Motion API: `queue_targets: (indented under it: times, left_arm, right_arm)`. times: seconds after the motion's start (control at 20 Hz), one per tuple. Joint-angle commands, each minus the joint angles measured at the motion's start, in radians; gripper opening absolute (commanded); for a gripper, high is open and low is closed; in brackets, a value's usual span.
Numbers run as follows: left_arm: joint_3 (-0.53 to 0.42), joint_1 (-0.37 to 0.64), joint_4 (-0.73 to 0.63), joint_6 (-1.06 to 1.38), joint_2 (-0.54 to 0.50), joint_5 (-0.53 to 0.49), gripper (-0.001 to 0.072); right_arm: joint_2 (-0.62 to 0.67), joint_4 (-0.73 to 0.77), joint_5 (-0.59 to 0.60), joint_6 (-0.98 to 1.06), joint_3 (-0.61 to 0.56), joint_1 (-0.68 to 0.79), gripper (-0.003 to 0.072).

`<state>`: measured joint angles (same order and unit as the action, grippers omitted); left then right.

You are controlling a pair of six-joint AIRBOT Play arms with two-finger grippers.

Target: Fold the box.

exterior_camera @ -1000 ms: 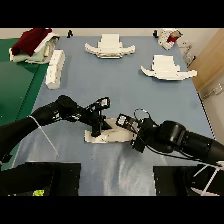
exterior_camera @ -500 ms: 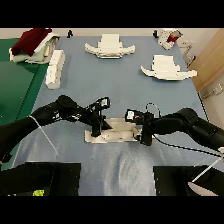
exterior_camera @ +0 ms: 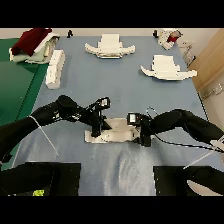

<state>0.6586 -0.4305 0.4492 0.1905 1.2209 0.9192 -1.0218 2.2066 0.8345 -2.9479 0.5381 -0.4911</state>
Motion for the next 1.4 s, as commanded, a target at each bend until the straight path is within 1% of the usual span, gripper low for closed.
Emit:
queue_targets:
  times: [0.0, 0.15, 0.4, 0.6, 0.8, 0.95, 1.0, 1.15, 1.2, 1.35]
  left_arm:
    - [0.000, 0.000, 0.000, 0.000, 0.000, -0.001, 0.0015]
    - [0.000, 0.000, 0.000, 0.000, 0.000, -0.002, 0.0015]
    - [0.000, 0.000, 0.000, 0.000, 0.000, -0.001, 0.0015]
    - [0.000, 0.000, 0.000, 0.000, 0.000, -0.001, 0.0015]
    - [0.000, 0.000, 0.000, 0.000, 0.000, -0.001, 0.0015]
    - [0.000, 0.000, 0.000, 0.000, 0.000, -0.001, 0.0015]
    - [0.000, 0.000, 0.000, 0.000, 0.000, -0.001, 0.0015]
    - [0.000, 0.000, 0.000, 0.000, 0.000, -0.001, 0.0015]
    - [0.000, 0.000, 0.000, 0.000, 0.000, -0.001, 0.0014]
    - [0.000, 0.000, 0.000, 0.000, 0.000, -0.001, 0.0015]
  right_arm:
    - [-0.010, 0.016, 0.006, 0.001, -0.001, 0.006, 0.0720]
    - [-0.010, 0.015, 0.024, 0.001, -0.001, 0.005, 0.0717]
    - [-0.037, 0.016, 0.016, -0.002, -0.001, 0.005, 0.0717]
    - [-0.058, 0.015, -0.027, -0.004, -0.001, 0.008, 0.0708]
    - [-0.060, 0.004, 0.021, -0.005, -0.002, 0.008, 0.0706]
    - [-0.061, -0.003, 0.010, -0.018, -0.002, 0.008, 0.0704]
    - [-0.066, -0.003, 0.009, -0.020, -0.002, 0.012, 0.0658]
    - [-0.082, -0.002, 0.010, -0.020, -0.002, 0.019, 0.0620]
    - [-0.082, -0.001, 0.012, -0.020, -0.002, 0.019, 0.0578]
    - [-0.082, -0.002, 0.011, -0.020, -0.002, 0.019, 0.0583]
